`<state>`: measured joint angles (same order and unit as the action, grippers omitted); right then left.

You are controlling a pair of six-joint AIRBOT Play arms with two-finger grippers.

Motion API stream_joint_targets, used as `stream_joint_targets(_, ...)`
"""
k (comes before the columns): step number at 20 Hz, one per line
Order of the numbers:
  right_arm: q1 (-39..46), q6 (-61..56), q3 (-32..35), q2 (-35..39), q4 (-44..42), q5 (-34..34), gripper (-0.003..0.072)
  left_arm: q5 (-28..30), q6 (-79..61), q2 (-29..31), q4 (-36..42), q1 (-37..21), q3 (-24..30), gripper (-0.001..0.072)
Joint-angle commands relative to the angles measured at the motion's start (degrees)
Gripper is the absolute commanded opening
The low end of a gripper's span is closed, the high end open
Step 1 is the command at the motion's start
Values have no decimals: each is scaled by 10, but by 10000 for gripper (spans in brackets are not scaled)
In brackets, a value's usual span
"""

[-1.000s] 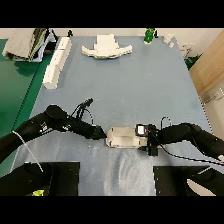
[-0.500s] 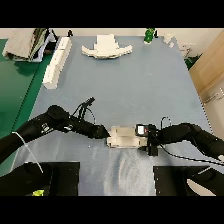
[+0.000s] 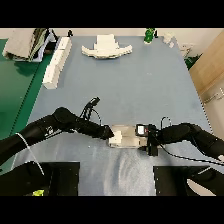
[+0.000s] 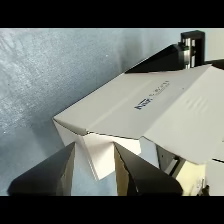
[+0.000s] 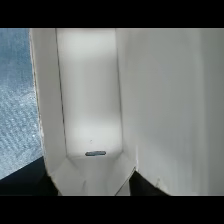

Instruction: Fold the box.

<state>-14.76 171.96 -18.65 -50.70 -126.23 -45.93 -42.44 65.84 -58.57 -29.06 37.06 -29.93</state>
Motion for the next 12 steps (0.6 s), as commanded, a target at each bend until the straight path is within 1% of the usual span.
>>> stream_joint_targets(1, 0, 0, 0, 0, 0, 0, 566, 36, 132, 0, -107, 49, -23, 358)
stream_joint_targets(4, 0, 0, 0, 0, 0, 0, 566, 43, 287, -8, -240, 98, -54, 358)
stream_joint_targets(7, 0, 0, 0, 0, 0, 0, 566, 37, 422, -33, -343, 148, -90, 358)
stream_joint_targets(9, 0, 0, 0, 0, 0, 0, 566, 6, 507, -57, -413, 179, -121, 357)
stream_joint_targets(12, 0, 0, 0, 0, 0, 0, 566, -57, 631, -97, -515, 224, -172, 358)
